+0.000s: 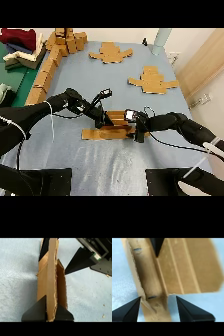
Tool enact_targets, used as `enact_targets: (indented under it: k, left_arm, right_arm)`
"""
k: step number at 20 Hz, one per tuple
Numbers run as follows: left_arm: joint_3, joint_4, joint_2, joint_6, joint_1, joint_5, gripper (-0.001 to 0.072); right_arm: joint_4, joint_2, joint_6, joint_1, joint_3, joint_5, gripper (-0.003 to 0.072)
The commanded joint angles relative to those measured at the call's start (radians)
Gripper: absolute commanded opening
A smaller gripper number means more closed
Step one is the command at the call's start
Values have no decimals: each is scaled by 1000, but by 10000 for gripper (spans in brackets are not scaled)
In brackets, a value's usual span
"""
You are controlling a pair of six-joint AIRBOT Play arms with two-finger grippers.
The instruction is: Fold the box.
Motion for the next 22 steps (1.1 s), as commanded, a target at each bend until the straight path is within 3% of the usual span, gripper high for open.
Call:
enact_targets:
  k: [1, 22]
  left_arm:
    - [0, 0, 0, 0, 0, 0, 15]
    - [0, 0, 0, 0, 0, 0, 15]
  right_arm:
    - [108, -95, -121, -30, 18, -83, 720]
    - [93, -128, -118, -29, 22, -57, 717]
